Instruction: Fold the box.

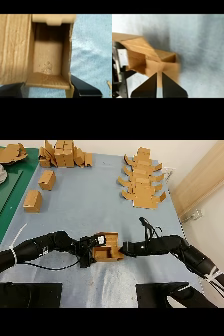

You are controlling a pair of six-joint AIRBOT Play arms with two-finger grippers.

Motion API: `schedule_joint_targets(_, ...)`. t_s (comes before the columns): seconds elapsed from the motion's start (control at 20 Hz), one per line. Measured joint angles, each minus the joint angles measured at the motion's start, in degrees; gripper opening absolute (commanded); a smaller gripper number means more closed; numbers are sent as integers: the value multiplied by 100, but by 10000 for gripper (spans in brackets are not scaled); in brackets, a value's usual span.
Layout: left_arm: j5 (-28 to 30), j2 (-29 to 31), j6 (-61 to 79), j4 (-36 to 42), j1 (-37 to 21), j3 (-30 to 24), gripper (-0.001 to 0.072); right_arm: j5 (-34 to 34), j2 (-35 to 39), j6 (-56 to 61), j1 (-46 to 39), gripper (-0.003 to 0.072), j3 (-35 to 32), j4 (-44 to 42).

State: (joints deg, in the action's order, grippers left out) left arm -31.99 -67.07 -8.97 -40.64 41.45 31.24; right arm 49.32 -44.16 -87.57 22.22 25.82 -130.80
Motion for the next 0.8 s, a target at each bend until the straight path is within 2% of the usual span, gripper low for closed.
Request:
schedule_joint_targets(0.25,0,0,0,0,0,0,452,413,841,960,-131,99,109,1108)
schedule_joint_targets(0.3,0,0,0,0,0,0,452,575,960,1261,-157,20,116,1480)
schedule_joint_targets(0.35,0,0,0,0,0,0,452,774,1043,1569,-168,4,122,1891)
schedule_joint_targets(0.55,0,0,0,0,0,0,452,1456,1185,2549,-356,3,103,3493)
schedule_joint_targets(0.7,0,0,0,0,0,0,452,1460,1119,2605,-660,3,-9,3646)
schedule_joint_targets(0.8,0,0,0,0,0,0,451,1296,918,2367,-769,3,-166,3250)
